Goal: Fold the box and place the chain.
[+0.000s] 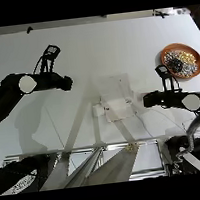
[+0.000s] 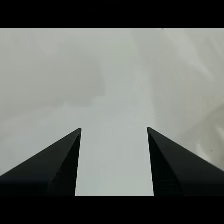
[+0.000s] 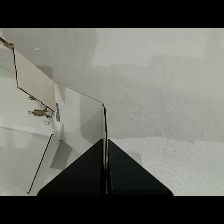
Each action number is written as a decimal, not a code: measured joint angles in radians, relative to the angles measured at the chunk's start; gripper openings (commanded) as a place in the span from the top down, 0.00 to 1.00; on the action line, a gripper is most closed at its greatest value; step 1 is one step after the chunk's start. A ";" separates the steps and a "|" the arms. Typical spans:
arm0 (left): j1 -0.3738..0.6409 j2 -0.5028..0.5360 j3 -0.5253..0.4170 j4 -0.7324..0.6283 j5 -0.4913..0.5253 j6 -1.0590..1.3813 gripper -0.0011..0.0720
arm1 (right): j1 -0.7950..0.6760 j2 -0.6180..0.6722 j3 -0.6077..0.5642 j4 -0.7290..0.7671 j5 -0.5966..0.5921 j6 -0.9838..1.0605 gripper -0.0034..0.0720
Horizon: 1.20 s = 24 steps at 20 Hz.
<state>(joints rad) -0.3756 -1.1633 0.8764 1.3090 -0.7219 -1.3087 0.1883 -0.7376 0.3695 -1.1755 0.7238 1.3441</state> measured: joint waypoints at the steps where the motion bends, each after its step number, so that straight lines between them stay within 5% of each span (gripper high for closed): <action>1: 0.000 0.000 0.000 -0.009 0.001 0.000 0.36 | 0.003 0.000 0.000 0.000 -0.003 0.003 0.94; 5: 0.000 0.000 0.000 -0.035 0.005 0.000 0.35 | 0.010 0.001 -0.002 -0.001 -0.006 0.011 0.94; 7: -0.001 0.000 0.000 -0.049 0.004 0.001 0.12 | 0.011 0.001 -0.002 -0.001 -0.007 0.012 0.94; 9: -0.004 -0.005 0.000 -0.074 0.005 0.042 0.03 | 0.011 0.001 -0.002 -0.001 -0.007 0.013 0.94; 15: -0.006 -0.062 0.000 -0.427 -0.038 0.482 0.04 | 0.011 0.001 -0.002 0.003 0.021 0.014 0.94; 24: -0.007 -0.253 0.000 -0.847 -0.295 1.062 0.04 | 0.011 0.001 -0.002 0.002 0.037 0.014 0.94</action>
<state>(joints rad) -0.3824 -1.4162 0.8768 0.4622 -1.0168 -0.2470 0.1993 -0.7364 0.3679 -1.1732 0.7605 1.3579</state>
